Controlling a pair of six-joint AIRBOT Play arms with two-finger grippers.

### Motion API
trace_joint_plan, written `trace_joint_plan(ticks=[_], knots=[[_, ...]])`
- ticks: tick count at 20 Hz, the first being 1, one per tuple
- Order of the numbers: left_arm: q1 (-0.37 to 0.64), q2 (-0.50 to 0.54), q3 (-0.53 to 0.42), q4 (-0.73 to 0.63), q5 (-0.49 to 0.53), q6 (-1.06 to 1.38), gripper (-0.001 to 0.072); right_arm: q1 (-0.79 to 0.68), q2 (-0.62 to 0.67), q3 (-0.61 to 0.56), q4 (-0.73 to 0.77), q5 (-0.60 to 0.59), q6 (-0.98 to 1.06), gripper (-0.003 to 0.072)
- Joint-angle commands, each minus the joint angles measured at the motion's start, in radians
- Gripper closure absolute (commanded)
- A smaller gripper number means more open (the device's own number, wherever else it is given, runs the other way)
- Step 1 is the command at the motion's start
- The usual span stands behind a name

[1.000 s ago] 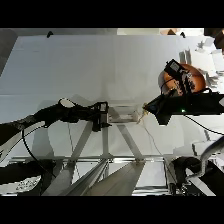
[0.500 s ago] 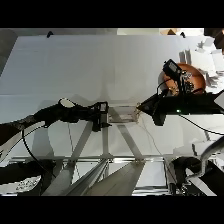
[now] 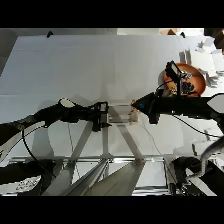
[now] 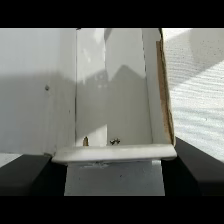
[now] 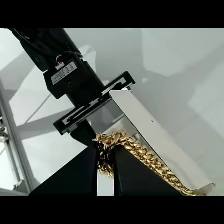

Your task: Fold the box and place the chain.

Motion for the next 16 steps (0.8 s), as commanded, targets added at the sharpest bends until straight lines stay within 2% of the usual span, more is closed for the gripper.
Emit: trace_joint_plan(ticks=[1, 5, 11, 16], knots=[[0.0, 0.0, 0.0, 0.0, 0.0, 0.0, 0.0497, 0.001, -0.001, -0.049, 0.004, 0.031, -0.017, 0.0661], [0.0, 0.0, 0.0, 0.0, 0.0, 0.0, 0.0497, 0.001, -0.001, -0.137, 0.001, -0.007, -0.019, 0.0661], [0.0, 0.0, 0.0, 0.0, 0.0, 0.0, 0.0497, 0.001, -0.006, -0.185, 0.005, -0.219, -0.016, 0.0661], [0.0, 0.0, 0.0, 0.0, 0.0, 0.0, 0.0497, 0.053, -0.041, -0.185, 0.0, -0.233, -0.016, 0.0661]])
